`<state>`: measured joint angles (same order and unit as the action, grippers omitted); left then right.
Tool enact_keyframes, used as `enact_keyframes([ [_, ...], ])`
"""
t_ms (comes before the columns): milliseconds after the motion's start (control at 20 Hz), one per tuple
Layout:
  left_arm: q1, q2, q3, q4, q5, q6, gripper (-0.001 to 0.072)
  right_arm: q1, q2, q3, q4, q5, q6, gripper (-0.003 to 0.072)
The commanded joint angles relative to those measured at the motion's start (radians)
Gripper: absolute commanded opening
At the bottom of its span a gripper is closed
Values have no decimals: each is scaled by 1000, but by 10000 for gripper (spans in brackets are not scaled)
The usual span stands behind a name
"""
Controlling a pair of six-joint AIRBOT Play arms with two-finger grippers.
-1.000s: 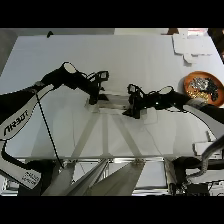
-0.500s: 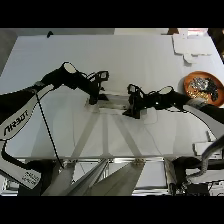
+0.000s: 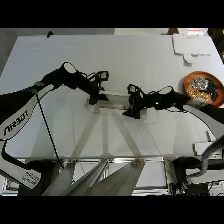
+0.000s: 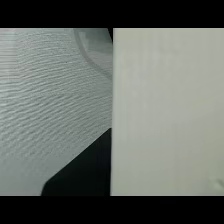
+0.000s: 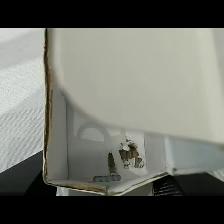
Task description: Fold the box and place the chain.
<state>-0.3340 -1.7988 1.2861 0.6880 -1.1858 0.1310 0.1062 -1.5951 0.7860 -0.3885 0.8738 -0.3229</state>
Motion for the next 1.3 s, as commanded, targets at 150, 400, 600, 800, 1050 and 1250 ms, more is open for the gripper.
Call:
enact_keyframes([
  [150,13,1,0,-11,8,0,438,0,0,1,0,0,0,521],
  [400,117,61,0,-17,-93,-70,438,0,0,1,0,0,0,521],
  [600,224,175,-21,74,-196,-193,386,0,0,1,0,0,0,521],
  [800,243,298,-103,117,-293,-483,7,0,0,1,0,0,0,521],
  [1050,150,296,-206,-112,-273,-362,10,0,0,1,0,1,0,521],
  [1250,80,273,-211,-304,-4,-288,6,0,0,1,0,2,0,521],
])
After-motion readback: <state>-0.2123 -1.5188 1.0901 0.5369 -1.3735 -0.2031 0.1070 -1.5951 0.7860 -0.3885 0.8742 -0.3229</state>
